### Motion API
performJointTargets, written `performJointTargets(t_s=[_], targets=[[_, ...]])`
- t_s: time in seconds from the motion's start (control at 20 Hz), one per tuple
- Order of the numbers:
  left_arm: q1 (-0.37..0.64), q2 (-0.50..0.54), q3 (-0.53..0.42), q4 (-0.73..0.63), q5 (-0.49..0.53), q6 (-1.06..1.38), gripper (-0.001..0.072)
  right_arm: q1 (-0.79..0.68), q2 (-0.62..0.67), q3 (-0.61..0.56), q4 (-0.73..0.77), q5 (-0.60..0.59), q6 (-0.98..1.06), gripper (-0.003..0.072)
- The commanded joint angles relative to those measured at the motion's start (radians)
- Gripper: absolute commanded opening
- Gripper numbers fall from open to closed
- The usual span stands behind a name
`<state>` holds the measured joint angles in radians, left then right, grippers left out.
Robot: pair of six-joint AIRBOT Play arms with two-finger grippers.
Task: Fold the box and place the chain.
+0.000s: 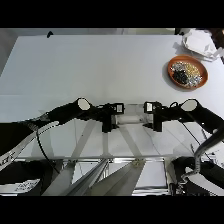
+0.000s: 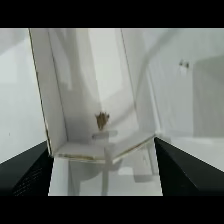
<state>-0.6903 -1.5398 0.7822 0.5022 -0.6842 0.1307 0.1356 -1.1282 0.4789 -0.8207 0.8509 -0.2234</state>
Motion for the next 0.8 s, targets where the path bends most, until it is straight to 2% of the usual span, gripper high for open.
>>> performJointTargets(t_s=[0.0,0.1,0.45,0.65,0.75], targets=[[0.001,0.001,0.0,0.0,-0.001,0.0,0.0277,-0.001,0.061,0.0,-0.209,0.027,0.157,0.0661],[0.001,0.001,0.0,0.0,-0.001,0.0,0.0277,-0.001,0.105,0.0,-0.254,0.055,0.199,0.0642],[0.001,0.001,0.0,0.0,-0.001,0.001,0.0277,-0.001,0.368,0.0,-0.248,0.114,0.252,0.0643],[0.001,0.001,0.0,0.0,-0.002,0.0,0.0271,-0.001,0.428,0.0,-0.234,0.143,0.254,0.0643],[0.001,0.002,0.0,0.002,-0.013,0.0,0.027,0.0,0.429,0.0,-0.172,0.142,0.253,0.0644]])
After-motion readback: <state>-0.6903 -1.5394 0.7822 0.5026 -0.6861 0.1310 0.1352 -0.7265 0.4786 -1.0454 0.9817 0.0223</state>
